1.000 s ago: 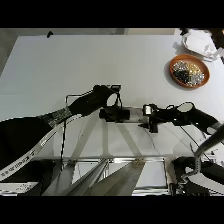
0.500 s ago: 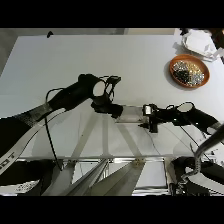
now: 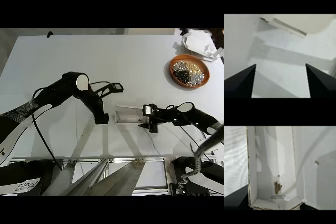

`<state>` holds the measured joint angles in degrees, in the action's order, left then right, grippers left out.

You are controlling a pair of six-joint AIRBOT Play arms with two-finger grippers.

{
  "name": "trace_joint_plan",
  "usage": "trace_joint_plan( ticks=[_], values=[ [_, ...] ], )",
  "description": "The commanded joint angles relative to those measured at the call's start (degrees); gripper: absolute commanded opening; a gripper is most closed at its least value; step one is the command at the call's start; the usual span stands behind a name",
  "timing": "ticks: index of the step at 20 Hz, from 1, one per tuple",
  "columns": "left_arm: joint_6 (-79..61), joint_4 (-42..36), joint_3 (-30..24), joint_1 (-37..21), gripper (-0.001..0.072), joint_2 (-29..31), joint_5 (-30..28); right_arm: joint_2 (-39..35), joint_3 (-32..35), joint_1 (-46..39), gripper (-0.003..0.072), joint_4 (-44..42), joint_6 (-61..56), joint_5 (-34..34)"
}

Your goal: Fold the box and place the chain.

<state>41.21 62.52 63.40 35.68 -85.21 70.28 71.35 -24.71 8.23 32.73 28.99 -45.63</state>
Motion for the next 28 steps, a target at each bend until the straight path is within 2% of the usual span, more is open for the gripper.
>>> trace_joint_plan(
  ticks=[1, 4, 9, 14, 23, 28],
  values=[
    [-32.3, -7.0, -7.3, -1.0, 0.0693, 0.1, -9.7, 0.0, 0.0, 0.0, 0.0410, 0.0, 0.0, 0.0],
    [-46.0, -16.7, -10.6, -1.2, 0.0700, -0.9, -17.4, 0.0, 0.0, 0.0, 0.0410, 0.0, 0.0, 0.0],
    [-52.1, -21.8, -10.6, -1.5, 0.0704, -4.3, -21.4, 0.0, 0.0, 0.0, 0.0410, 0.0, 0.0, 0.0],
    [-51.5, -21.9, -10.6, -1.4, 0.0704, -5.7, -20.0, 0.0, 0.0, 0.0, 0.0410, 0.0, 0.0, 0.0],
    [-51.5, -27.2, -10.6, -0.2, 0.0704, -5.9, -20.5, 0.0, 0.0, 0.0, 0.0410, 0.0, 0.0, 0.0],
    [-51.3, -28.7, -10.6, -0.2, 0.0688, -7.8, -20.6, 0.0, 0.0, 0.0, 0.0410, 0.0, 0.0, 0.0]
  ],
)
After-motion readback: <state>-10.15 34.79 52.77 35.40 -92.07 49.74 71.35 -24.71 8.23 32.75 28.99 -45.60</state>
